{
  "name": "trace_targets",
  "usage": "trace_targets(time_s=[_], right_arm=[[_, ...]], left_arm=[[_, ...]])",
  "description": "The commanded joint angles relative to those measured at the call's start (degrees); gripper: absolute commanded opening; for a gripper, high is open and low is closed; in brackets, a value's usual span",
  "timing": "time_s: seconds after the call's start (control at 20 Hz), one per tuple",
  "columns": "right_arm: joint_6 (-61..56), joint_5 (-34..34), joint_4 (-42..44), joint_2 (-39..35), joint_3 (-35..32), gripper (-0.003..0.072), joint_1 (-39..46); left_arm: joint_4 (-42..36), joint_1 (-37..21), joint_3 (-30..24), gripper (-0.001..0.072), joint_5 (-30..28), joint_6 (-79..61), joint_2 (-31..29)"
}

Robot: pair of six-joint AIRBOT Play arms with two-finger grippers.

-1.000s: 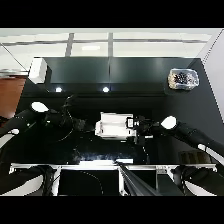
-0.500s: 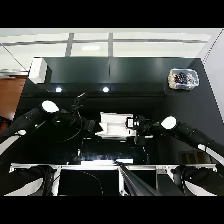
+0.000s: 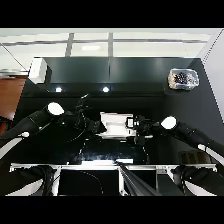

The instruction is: Fold the box and place the chain.

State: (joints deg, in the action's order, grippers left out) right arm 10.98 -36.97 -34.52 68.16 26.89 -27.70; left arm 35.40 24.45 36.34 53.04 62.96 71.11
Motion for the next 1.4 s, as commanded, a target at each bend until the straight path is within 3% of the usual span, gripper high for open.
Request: trace_targets(time_s=[0.0, 0.2, 0.4, 0.55, 0.75, 0.8, 0.85, 0.9, 1.05, 1.15, 1.35], right_arm=[[0.0, 0.0, 0.0, 0.0, 0.0, 0.0578, 0.0], [0.0, 0.0, 0.0, 0.0, 0.0, 0.0578, 0.0], [0.0, 0.0, 0.0, 0.0, 0.0, 0.0578, 0.0], [0.0, 0.0, 0.0, 0.0, 0.0, 0.0578, 0.0], [0.0, 0.0, 0.0, 0.0, 0.0, 0.0578, 0.0], [0.0, 0.0, 0.0, 0.0, 0.0, 0.0578, 0.0], [0.0, 0.0, 0.0, 0.0, 0.0, 0.0578, 0.0], [0.0, 0.0, 0.0, 0.0, 0.0, 0.0578, 0.0], [0.0, 0.0, 0.0, 0.0, 0.0, 0.0578, 0.0], [0.0, 0.0, 0.0, 0.0, 0.0, 0.0578, 0.0], [0.0, -0.1, 0.0, 0.0, 0.0, 0.0578, 0.0]], left_arm=[[0.0, 0.2, 0.0, 0.0678, 0.0, 0.6, -0.1], [0.4, 0.1, 0.6, 0.0697, 2.1, 0.5, -0.1], [6.6, -1.5, 5.1, 0.0702, 10.6, 2.2, -1.3], [14.2, -6.1, 8.0, 0.0702, 16.3, 5.9, -5.8], [20.8, -14.8, 8.1, 0.0698, 22.2, 7.6, -12.7], [22.4, -17.2, 8.1, 0.0642, 22.8, 8.2, -13.9], [23.7, -19.8, 7.8, 0.0392, 22.7, 8.5, -14.9], [24.0, -22.5, 6.9, 0.0052, 22.1, 8.2, -15.6], [23.1, -28.8, 0.9, 0.0033, 16.9, 8.1, -15.8], [17.0, -31.2, -5.9, 0.0034, 11.8, 8.2, -15.5], [4.6, -27.9, -15.1, 0.0031, 4.1, 2.1, -12.6]])
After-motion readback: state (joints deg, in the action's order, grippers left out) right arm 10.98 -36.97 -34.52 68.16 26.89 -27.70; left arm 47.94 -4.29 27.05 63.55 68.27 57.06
